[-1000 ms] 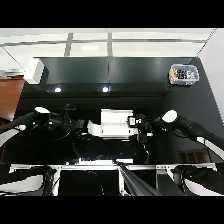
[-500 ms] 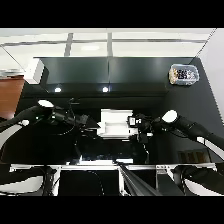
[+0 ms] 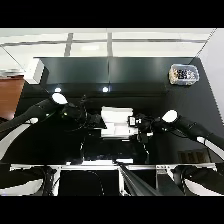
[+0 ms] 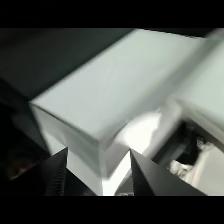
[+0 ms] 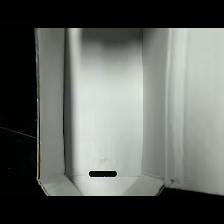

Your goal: Fold the box and place the chain.

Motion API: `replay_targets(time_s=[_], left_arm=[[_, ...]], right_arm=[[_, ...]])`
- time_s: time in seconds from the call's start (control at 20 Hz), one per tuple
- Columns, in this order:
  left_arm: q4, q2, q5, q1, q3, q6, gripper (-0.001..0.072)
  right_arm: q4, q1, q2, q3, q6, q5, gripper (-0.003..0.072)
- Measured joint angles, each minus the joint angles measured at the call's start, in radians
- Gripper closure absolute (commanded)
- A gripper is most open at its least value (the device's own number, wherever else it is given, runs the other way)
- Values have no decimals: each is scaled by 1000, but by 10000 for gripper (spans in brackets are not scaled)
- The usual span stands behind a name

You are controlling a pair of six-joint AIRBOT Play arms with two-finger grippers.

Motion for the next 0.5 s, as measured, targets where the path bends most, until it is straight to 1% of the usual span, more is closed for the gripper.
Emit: replay_targets(time_s=[0.1,0.3,0.5], left_arm=[[62,17,4,-6,17,-50,257],[124,36,3,-13,31,-111,257],[200,41,29,-65,35,-200,257]], right_arm=[[0,0,0,0,0,0,215],[-1,0,0,0,0,0,215],[-2,0,0,0,0,1,215]])
